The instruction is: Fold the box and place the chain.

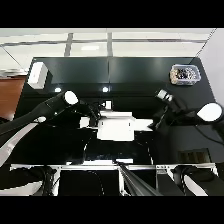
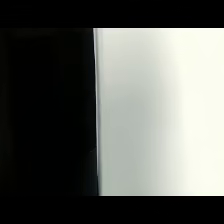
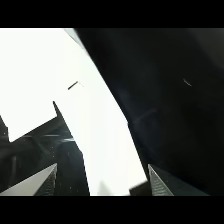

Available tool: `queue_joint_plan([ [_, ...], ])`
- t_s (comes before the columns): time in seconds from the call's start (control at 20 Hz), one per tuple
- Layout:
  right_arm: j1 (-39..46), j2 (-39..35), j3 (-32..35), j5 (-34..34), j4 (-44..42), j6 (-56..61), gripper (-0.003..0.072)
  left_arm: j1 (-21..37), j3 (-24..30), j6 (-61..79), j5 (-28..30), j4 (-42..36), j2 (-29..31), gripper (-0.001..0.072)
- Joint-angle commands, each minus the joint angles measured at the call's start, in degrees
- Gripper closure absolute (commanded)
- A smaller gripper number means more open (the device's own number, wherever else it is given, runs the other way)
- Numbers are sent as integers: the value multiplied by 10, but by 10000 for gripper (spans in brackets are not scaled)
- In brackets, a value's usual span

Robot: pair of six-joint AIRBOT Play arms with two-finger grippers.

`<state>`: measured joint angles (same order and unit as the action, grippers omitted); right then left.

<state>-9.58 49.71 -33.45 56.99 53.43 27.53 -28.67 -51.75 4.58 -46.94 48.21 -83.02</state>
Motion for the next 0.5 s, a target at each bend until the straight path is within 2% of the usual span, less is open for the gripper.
queue_joint_plan([
  [0.0,-63,1,66,-115,-28,-95,27,-4,0,1,0,8,-9,686],
  [0.15,-120,10,97,-150,-26,-165,26,-4,0,-3,2,9,-16,686],
  [0.45,-133,46,97,-127,-94,-226,24,-4,0,-3,2,8,-16,686],
])
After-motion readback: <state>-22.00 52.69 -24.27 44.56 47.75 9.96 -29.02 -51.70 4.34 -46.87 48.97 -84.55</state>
